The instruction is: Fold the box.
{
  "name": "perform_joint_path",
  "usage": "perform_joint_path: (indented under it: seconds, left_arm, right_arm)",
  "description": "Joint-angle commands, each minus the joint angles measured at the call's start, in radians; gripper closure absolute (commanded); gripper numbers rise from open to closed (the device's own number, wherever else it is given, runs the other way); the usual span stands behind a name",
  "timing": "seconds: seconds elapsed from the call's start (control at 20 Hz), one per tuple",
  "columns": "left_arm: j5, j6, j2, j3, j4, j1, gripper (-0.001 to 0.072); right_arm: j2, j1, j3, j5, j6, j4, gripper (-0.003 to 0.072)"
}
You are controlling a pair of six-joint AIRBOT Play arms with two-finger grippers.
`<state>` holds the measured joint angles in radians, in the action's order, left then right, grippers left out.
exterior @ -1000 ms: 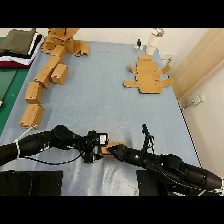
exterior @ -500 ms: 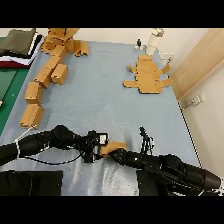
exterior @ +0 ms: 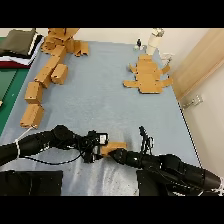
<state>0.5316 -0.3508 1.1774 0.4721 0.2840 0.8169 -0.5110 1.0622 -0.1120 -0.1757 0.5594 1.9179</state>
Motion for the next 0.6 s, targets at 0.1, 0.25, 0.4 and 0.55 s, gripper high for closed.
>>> perform_joint_path:
  seconds: [0.1, 0.25, 0.4, 0.55]
  left_arm:
    - [0.0, 0.0, 0.0, 0.0, 0.0, -0.001, 0.0177]
    - [0.0, 0.0, 0.0, 0.0, 0.0, -0.001, 0.0177]
    - [0.0, 0.0, 0.0, 0.0, 0.0, -0.001, 0.0177]
    - [0.0, 0.0, 0.0, 0.0, 0.0, -0.001, 0.0177]
  right_arm:
    - [0.138, 0.003, -0.043, -0.121, 0.002, -0.145, 0.0683]
    - [0.19, -0.023, -0.135, -0.422, -0.043, -0.406, 0.0684]
    - [0.193, -0.06, -0.232, -0.819, -0.055, -0.568, 0.0683]
    - [0.191, -0.066, -0.245, -0.845, -0.054, -0.523, 0.0683]
